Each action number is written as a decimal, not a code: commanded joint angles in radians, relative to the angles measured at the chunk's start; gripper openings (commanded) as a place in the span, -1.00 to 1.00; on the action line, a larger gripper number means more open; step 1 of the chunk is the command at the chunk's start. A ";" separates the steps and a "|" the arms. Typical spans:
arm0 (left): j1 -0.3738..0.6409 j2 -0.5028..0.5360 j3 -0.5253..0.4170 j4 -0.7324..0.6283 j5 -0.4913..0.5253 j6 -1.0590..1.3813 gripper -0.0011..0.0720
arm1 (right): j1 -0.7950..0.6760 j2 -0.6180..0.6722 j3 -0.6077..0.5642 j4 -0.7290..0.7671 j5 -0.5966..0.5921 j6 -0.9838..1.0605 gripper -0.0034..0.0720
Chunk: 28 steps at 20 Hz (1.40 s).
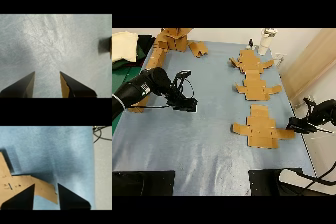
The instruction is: Fold the box.
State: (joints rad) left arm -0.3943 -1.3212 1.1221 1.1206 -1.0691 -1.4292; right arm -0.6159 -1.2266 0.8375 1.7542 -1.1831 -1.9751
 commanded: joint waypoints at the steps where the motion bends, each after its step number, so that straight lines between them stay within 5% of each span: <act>1: 0.001 0.000 0.001 -0.013 -0.004 0.007 0.32 | -0.001 -0.041 0.000 0.075 -0.058 -0.059 -0.01; 3: 0.003 0.000 0.001 -0.082 -0.024 0.075 0.32 | -0.001 -0.043 0.000 0.150 -0.130 -0.096 -0.03; 5: 0.005 0.000 0.001 -0.171 -0.041 0.151 0.31 | 0.002 -0.043 -0.001 0.238 -0.207 -0.126 -0.32; 7: 0.017 0.000 0.001 -0.240 -0.057 0.192 0.31 | 0.002 -0.043 -0.001 0.259 -0.266 -0.128 -0.27; 9: 0.036 0.000 0.001 -0.286 -0.078 0.212 0.31 | 0.001 -0.043 -0.001 0.236 -0.286 -0.127 0.01; 16: 0.059 0.000 0.001 -0.295 -0.125 0.214 0.32 | 0.001 -0.039 -0.069 0.096 -0.278 -0.067 0.00; 19: 0.059 -0.001 0.001 -0.295 -0.125 0.214 0.31 | 0.002 -0.039 -0.091 0.205 -0.255 -0.074 -0.05; 20: 0.059 0.000 0.001 -0.295 -0.126 0.214 0.31 | 0.002 -0.037 -0.091 0.264 -0.257 -0.095 -0.29; 24: 0.062 -0.001 0.001 -0.295 -0.129 0.229 0.31 | 0.095 -0.029 -0.090 0.394 -0.246 -0.147 -0.52; 25: 0.068 -0.002 0.001 -0.300 -0.132 0.231 0.31 | 0.142 -0.029 -0.091 0.417 -0.246 -0.161 -0.90; 28: 0.126 -0.016 0.001 -0.368 -0.166 0.264 0.31 | 0.304 -0.027 -0.091 0.500 -0.246 -0.174 -0.91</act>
State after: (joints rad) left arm -0.3058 -1.3277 1.1221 0.8017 -1.2064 -1.1912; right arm -0.4328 -1.2564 0.7475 2.1555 -1.4322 -2.1254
